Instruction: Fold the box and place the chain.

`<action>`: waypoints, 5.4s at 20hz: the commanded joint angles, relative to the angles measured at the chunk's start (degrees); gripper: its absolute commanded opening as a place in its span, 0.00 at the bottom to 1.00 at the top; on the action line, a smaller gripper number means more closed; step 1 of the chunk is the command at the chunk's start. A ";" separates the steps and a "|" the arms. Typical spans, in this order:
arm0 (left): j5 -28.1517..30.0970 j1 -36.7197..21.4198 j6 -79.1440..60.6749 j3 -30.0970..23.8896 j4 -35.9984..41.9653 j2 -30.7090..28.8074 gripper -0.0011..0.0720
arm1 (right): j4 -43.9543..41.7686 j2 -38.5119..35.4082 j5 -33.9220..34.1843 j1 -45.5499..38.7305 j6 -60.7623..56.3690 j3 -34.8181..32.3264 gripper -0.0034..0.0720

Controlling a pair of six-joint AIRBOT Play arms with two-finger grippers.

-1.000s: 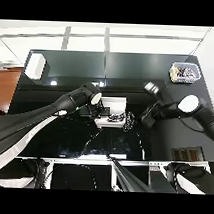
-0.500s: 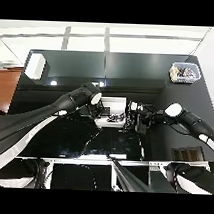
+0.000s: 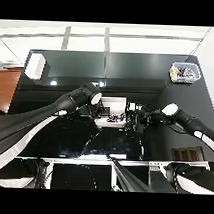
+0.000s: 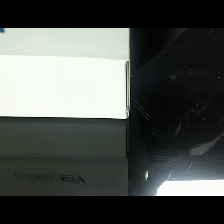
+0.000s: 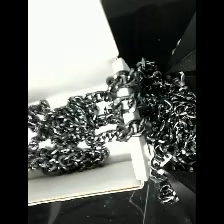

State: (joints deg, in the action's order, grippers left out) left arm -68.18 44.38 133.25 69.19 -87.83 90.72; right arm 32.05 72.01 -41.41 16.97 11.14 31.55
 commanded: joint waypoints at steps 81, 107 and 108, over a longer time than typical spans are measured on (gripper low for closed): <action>0.02 0.02 -0.02 0.04 0.00 0.04 0.05 | 5.77 3.80 3.41 1.31 -6.56 3.61 1.00; 0.11 0.02 -0.02 0.04 0.00 0.04 0.05 | -14.86 -17.46 -1.99 2.91 -45.70 7.06 0.28; 0.11 0.02 -0.02 0.04 0.00 0.04 0.05 | -13.86 -17.07 -2.10 3.15 -46.29 7.06 0.41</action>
State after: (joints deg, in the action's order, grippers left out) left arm -68.16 44.38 133.25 69.19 -87.83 90.72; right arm 20.10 53.67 -44.58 18.33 -33.01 38.52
